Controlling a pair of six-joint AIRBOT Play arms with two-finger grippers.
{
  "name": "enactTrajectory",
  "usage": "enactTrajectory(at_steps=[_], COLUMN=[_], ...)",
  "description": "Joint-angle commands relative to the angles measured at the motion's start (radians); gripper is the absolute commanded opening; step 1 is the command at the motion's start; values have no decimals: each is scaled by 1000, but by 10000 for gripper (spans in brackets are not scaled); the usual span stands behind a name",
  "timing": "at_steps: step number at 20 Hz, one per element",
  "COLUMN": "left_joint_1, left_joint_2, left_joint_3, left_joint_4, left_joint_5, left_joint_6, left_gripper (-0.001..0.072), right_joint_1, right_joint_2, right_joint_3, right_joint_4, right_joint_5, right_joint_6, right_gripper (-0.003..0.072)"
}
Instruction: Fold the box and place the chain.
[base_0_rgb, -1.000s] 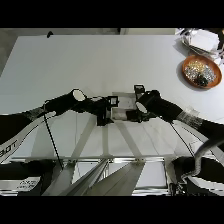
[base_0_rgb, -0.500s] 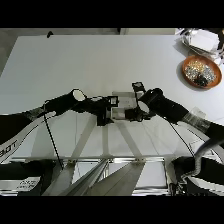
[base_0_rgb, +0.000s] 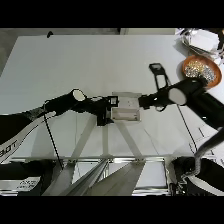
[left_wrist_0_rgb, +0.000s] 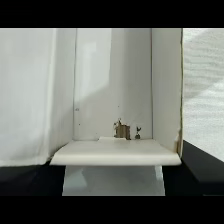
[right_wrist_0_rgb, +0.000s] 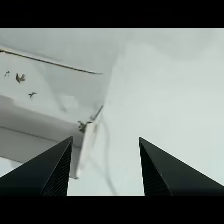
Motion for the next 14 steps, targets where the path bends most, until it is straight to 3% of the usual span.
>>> enactTrajectory(at_steps=[1, 6, 10, 14], left_joint_1=[1, 1, 1, 1], left_joint_2=[1, 1, 1, 1], left_joint_3=[0, 0, 0, 0], left_joint_4=[0, 0, 0, 0], left_joint_5=[0, -3, -3, -3], left_joint_6=[0, 0, 0, 0], left_gripper=[252, 252, 252, 252], right_joint_1=[-182, -550, -792, -910], right_joint_2=[97, -53, -334, -603], right_joint_3=[27, 158, 402, 621], right_joint_4=[-4, -22, -20, -19], right_joint_5=[-5, -117, -121, -72], right_joint_6=[-184, -385, -447, -443], right_gripper=[453, 435, 433, 431])
